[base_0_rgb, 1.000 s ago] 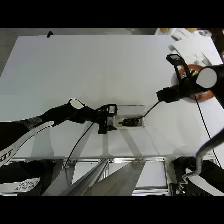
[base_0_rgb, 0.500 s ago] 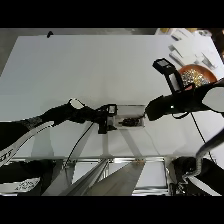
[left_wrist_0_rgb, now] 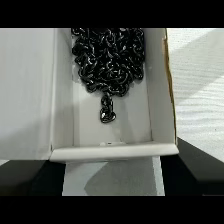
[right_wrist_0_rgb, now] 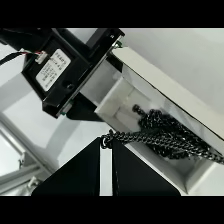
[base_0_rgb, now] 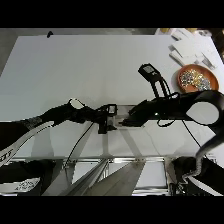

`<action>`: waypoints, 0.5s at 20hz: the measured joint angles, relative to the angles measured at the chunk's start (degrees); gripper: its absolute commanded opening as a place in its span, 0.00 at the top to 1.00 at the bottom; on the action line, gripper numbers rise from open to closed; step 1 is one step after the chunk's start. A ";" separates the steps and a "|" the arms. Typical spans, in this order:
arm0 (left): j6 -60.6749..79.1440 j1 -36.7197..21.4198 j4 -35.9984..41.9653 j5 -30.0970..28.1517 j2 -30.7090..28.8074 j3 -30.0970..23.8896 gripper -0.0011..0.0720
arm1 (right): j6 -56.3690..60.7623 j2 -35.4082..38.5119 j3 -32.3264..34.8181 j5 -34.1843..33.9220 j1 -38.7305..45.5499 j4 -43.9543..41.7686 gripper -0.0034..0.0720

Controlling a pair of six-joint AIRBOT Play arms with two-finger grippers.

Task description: Fold the box and place the chain.

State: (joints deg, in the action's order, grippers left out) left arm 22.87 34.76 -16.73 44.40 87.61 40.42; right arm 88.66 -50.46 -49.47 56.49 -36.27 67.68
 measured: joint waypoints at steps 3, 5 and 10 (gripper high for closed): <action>-0.02 0.00 0.00 0.00 0.00 0.00 0.56 | 0.00 -1.11 2.84 -3.39 -0.33 -0.24 0.93; 0.00 0.00 0.00 0.00 0.00 0.00 0.56 | -0.04 -1.75 3.91 -5.25 -0.39 -0.37 0.72; 0.00 0.00 0.00 0.00 0.00 0.00 0.56 | -2.16 -2.27 0.68 -7.82 -0.07 0.15 0.65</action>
State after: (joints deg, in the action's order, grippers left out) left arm 22.87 34.76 -16.73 44.40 87.61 40.42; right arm 86.50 -52.73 -48.80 48.66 -36.34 67.83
